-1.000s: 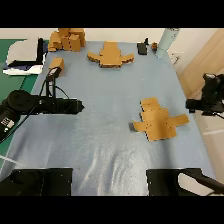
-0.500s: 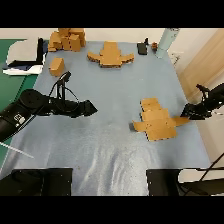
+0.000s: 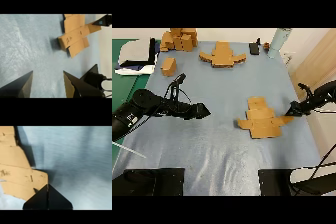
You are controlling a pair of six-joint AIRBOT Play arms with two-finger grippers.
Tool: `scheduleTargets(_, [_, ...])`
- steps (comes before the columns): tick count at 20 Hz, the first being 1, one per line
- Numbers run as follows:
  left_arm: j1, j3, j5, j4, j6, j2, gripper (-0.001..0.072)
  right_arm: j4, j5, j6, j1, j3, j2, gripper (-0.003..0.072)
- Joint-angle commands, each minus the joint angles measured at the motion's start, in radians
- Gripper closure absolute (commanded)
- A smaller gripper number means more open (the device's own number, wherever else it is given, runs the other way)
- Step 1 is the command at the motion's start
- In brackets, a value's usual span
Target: Fold the box.
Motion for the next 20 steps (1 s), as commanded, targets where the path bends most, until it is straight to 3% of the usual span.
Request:
scheduleTargets(1, [0.003, 0.0, -0.003, -0.001, 0.002, 0.0, 0.0133, 0.247, -0.051, 0.04, 0.048, 0.001, 0.01, 0.0683])
scheduleTargets(4, [0.034, 0.01, -0.016, 0.049, 0.002, -0.008, 0.0133, 0.364, -0.001, 0.051, 0.156, -0.043, 0.049, 0.0684])
scheduleTargets(7, [0.092, 0.043, -0.074, 0.107, 0.013, -0.034, 0.0133, 0.361, 0.272, 0.12, 0.287, -0.228, 0.178, 0.0685])
scheduleTargets(9, [0.121, 0.068, -0.139, 0.109, 0.069, -0.063, 0.0133, 0.341, 0.376, 0.172, 0.353, -0.351, 0.248, 0.0683])
scheduleTargets(10, [0.128, 0.078, -0.163, 0.109, 0.09, -0.081, 0.0133, 0.327, 0.385, 0.191, 0.373, -0.384, 0.263, 0.0681])
scheduleTargets(11, [0.132, 0.089, -0.18, 0.109, 0.11, -0.099, 0.0133, 0.319, 0.379, 0.191, 0.386, -0.397, 0.264, 0.0614])
scheduleTargets(12, [0.131, 0.097, -0.192, 0.109, 0.124, -0.116, 0.0132, 0.31, 0.38, 0.191, 0.394, -0.399, 0.261, 0.0409])
scheduleTargets(13, [0.131, 0.1, -0.194, 0.109, 0.132, -0.129, 0.0132, 0.309, 0.381, 0.191, 0.398, -0.399, 0.259, 0.0331])
scheduleTargets(18, [0.131, 0.101, -0.195, 0.109, 0.131, -0.137, 0.0133, 0.251, 0.38, 0.203, 0.399, -0.399, 0.257, 0.0332])
scheduleTargets(20, [0.13, 0.101, -0.215, 0.1, 0.127, -0.137, 0.0133, 0.238, 0.357, 0.229, 0.399, -0.399, 0.255, 0.0367])
